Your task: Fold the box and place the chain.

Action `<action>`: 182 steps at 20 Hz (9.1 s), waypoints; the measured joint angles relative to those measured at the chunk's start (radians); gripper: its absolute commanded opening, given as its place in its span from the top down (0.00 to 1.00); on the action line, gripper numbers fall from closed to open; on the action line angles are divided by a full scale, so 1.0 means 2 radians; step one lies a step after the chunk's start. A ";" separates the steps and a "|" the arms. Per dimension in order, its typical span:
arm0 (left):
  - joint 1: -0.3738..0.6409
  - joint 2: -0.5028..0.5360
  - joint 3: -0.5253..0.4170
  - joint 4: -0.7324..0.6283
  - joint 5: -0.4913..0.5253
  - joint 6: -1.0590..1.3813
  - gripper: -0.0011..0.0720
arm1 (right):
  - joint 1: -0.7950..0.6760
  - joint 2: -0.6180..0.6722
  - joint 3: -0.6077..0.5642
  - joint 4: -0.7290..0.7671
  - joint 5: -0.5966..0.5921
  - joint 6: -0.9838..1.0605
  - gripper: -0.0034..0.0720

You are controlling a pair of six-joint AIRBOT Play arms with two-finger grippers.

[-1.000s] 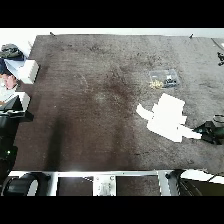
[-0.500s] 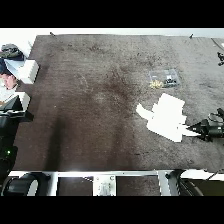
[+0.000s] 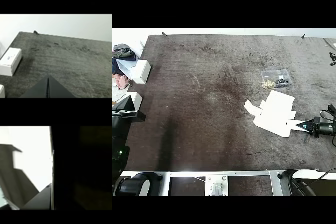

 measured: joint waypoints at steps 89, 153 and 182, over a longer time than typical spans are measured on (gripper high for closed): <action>-0.091 -0.987 0.861 0.246 -0.720 -0.234 0.67 | 0.527 -0.010 0.017 0.262 -0.345 -0.211 0.94; -0.093 -0.991 0.811 0.267 -0.666 0.187 0.97 | 0.546 0.069 0.016 0.239 -0.377 -0.429 0.07; -0.093 -0.991 0.811 0.268 -0.666 0.187 0.97 | 0.671 0.041 0.030 0.067 -0.560 -0.466 0.12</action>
